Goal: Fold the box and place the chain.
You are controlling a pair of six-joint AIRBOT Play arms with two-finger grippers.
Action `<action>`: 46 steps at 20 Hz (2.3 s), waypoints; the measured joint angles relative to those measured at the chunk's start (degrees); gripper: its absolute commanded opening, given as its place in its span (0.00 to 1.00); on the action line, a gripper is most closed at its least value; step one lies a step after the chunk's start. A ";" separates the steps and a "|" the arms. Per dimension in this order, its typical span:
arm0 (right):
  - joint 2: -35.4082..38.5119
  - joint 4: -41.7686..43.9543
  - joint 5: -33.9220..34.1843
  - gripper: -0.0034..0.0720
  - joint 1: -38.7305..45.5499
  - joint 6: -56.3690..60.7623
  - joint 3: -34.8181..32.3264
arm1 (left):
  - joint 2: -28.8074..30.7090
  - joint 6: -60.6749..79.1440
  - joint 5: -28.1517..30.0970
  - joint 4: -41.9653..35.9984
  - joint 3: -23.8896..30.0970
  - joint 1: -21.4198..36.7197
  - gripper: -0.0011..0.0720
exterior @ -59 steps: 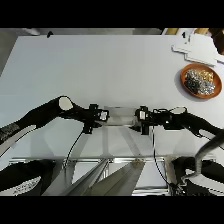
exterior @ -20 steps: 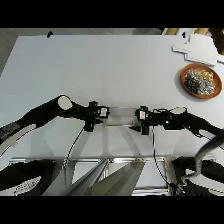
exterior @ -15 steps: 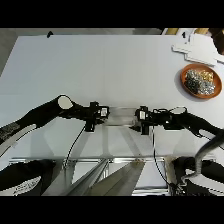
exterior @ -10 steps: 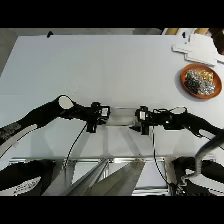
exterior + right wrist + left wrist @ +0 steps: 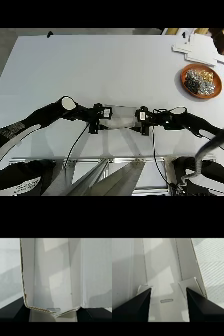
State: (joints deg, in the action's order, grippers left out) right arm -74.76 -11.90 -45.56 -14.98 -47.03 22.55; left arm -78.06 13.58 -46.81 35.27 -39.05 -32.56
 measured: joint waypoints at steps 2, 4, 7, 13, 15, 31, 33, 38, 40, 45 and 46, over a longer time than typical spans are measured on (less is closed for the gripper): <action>0.00 0.04 0.02 0.59 0.00 0.00 0.00 | -0.02 -0.02 -0.07 0.13 0.00 0.00 0.62; 0.00 0.09 0.04 0.59 0.00 0.00 0.00 | 0.00 -0.50 -0.48 0.68 0.07 0.00 0.17; 0.00 0.31 0.20 0.59 0.00 0.04 0.02 | 0.72 -3.76 -1.46 2.58 0.09 0.46 0.03; 0.00 0.24 0.20 0.59 0.00 0.09 0.02 | 5.55 -12.68 -3.89 7.67 0.09 3.34 0.02; 0.00 0.20 0.15 0.59 0.00 0.09 0.02 | 8.63 -16.85 -4.26 8.35 0.09 4.83 0.02; 0.00 0.11 0.09 0.59 0.00 0.07 0.02 | 18.69 -75.01 -1.40 20.52 7.54 18.82 0.03; 0.00 0.11 0.09 0.59 0.00 0.07 0.02 | 16.39 -75.69 -0.79 18.73 8.26 18.84 0.03; 0.00 0.11 0.09 0.59 0.00 0.07 0.02 | 12.72 -76.39 -0.35 15.63 8.90 18.73 0.02; 0.00 0.11 0.09 0.59 0.00 0.07 0.02 | 11.80 -75.97 -0.63 14.80 8.96 17.97 0.02; 0.00 0.11 0.09 0.59 0.00 0.07 0.02 | 9.09 -72.32 -1.60 9.79 9.01 14.34 0.02; 0.00 0.11 0.09 0.59 0.00 0.07 0.02 | 8.76 -71.93 -1.49 8.81 9.01 13.73 0.02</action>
State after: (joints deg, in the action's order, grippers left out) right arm -74.76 -11.79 -45.47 -14.98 -46.96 22.57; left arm -69.30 -58.35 -48.29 44.07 -30.04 -18.83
